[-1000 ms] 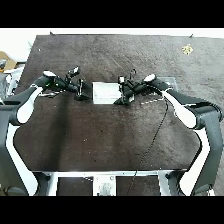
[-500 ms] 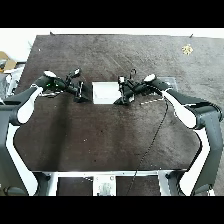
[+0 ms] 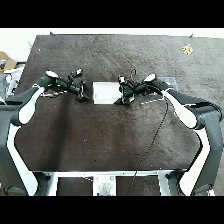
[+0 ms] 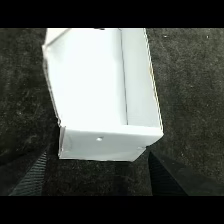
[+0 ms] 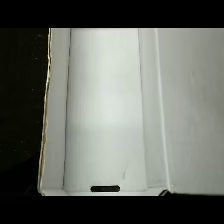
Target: Fold the box and place the chain.
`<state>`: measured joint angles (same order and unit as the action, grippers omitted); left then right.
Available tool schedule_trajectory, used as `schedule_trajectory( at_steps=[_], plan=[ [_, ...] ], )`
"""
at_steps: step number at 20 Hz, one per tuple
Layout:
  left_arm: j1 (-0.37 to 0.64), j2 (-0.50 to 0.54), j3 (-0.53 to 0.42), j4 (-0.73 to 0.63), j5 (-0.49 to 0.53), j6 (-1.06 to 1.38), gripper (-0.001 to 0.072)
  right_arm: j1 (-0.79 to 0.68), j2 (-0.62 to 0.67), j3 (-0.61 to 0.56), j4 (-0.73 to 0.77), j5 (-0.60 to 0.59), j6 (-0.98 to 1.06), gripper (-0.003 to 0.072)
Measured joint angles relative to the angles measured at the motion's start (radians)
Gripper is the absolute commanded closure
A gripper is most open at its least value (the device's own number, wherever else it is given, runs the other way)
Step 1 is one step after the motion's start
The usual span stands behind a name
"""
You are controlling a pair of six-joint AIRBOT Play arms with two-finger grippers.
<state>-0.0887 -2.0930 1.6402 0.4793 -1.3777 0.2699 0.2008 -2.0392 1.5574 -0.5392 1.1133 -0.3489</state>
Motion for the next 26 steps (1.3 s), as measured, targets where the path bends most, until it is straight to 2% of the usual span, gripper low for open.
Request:
schedule_trajectory(
  at_steps=[10, 16, 21, 26],
  plan=[
    [-0.015, 0.0, 0.0, -0.01, -0.009, 0.0, -0.0011, 0.002, 0.0, 0.0, 0.006, -0.002, 0.001, 0.0219],
    [-0.041, -0.002, -0.003, -0.01, 0.053, 0.014, -0.001, 0.0, 0.0, 0.0, 0.004, -0.005, 0.004, 0.0219],
    [-0.048, -0.004, -0.044, -0.007, 0.125, 0.092, -0.001, 0.0, 0.0, 0.0, 0.004, -0.005, 0.003, 0.0219],
    [-0.051, -0.008, -0.057, -0.047, 0.148, 0.123, -0.001, 0.0, 0.0, 0.0, 0.004, -0.005, 0.002, 0.0219]
  ],
)
